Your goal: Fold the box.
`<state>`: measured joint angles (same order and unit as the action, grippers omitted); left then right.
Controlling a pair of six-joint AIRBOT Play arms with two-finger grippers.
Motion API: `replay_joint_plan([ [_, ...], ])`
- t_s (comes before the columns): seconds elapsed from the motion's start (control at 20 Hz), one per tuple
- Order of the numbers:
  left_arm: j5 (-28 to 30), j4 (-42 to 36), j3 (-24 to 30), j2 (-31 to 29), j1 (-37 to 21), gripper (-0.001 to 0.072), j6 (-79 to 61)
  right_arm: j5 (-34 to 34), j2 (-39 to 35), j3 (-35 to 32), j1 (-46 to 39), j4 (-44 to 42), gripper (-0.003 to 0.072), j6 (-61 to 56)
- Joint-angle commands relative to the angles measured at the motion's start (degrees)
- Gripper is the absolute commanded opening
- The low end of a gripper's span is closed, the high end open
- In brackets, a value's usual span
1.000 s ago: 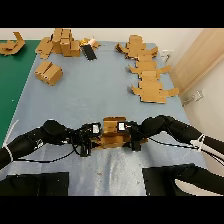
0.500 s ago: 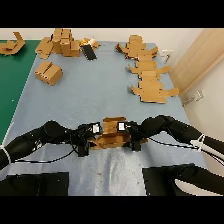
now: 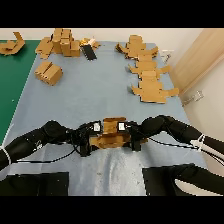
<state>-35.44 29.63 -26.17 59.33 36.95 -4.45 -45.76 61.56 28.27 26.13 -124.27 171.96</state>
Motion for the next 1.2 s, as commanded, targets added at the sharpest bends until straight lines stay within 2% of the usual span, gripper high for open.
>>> replay_joint_plan([
  [0.0, 2.5, -2.1, -0.3, 0.2, 2.6, 0.0557, 0.0, 0.0, 0.0, 0.0, 0.0, 0.0, 0.0501, 0.0],
  [0.1, 4.8, -4.3, -0.3, 0.3, 3.0, 0.0556, 0.0, 0.0, 0.0, 0.0, 0.0, 0.0, 0.0501, 0.0],
  [0.15, 5.5, -4.4, -0.3, 0.3, 3.0, 0.0455, 0.0, 0.0, 0.0, 0.0, 0.0, 0.0, 0.0501, 0.0],
  [0.2, 5.4, -4.4, -0.3, 0.3, 3.0, 0.031, 0.0, 0.0, 0.0, 0.0, 0.0, 0.0, 0.0501, 0.0],
  [0.45, 5.0, -4.4, -0.3, 0.3, 3.1, 0.0289, 0.0, 0.0, 0.0, 0.0, 0.0, 0.0, 0.0501, 0.0],
  [0.5, 5.0, -4.4, -0.3, 0.3, 3.1, 0.0252, 0.0, 0.0, 0.0, 0.0, 0.0, 0.0, 0.0501, 0.0],
  [0.55, 5.0, -4.4, -0.3, 0.3, 3.1, 0.0141, -0.1, 0.0, 0.0, 0.0, 0.0, 0.0, 0.0501, 0.0],
  [0.6, 5.0, -4.7, -0.4, 0.3, 3.1, 0.0112, -0.1, 0.0, 0.0, 0.0, 0.0, 0.0, 0.0501, 0.0],
  [0.95, 4.9, -9.0, -2.6, 3.4, 3.2, 0.0112, -0.5, 0.0, 0.0, 0.0, 0.0, 0.0, 0.0501, 0.0],
  [1.15, 5.0, -9.3, -4.5, 5.6, 5.3, 0.0113, -0.7, 0.0, 0.0, 0.0, 0.0, 0.0, 0.0501, 0.0],
])
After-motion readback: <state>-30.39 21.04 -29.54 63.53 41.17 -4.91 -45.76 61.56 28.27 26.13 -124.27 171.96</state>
